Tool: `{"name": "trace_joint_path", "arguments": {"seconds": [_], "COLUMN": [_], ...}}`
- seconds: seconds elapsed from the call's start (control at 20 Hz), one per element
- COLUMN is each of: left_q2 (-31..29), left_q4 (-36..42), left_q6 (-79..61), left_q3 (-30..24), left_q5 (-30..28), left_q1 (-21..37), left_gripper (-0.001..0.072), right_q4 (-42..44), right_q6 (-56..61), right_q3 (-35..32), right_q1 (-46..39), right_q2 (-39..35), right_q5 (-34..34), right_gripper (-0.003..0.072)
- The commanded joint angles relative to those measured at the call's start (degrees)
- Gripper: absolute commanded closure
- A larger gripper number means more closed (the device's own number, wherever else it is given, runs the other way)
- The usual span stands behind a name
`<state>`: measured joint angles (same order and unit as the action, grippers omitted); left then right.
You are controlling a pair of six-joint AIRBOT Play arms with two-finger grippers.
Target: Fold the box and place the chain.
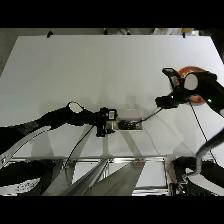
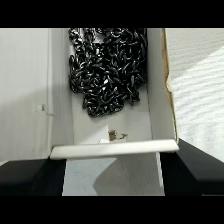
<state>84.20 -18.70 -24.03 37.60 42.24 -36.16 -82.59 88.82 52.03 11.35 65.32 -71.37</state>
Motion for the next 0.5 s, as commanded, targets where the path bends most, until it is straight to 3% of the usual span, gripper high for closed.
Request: {"name": "trace_joint_path", "arguments": {"seconds": [0.0,0.25,0.45], "left_q2": [0.00,0.00,0.00], "left_q4": [0.00,0.00,0.00], "left_q6": [0.00,0.00,0.00], "left_q3": [0.04,0.04,0.04], "left_q5": [0.00,0.00,-0.02], "left_q1": [0.00,0.00,0.00], "left_gripper": [0.0318,0.0318,0.0318], "right_q4": [8.50,24.39,31.23], "right_q6": [-4.85,-9.05,-11.17], "right_q3": [-0.02,-0.02,-0.04], "right_q1": [0.02,0.02,2.38], "right_q2": [-9.66,-20.41,-22.23], "right_q5": [-6.29,-5.40,-5.38], "right_gripper": [0.0669,0.0669,0.0669]}}
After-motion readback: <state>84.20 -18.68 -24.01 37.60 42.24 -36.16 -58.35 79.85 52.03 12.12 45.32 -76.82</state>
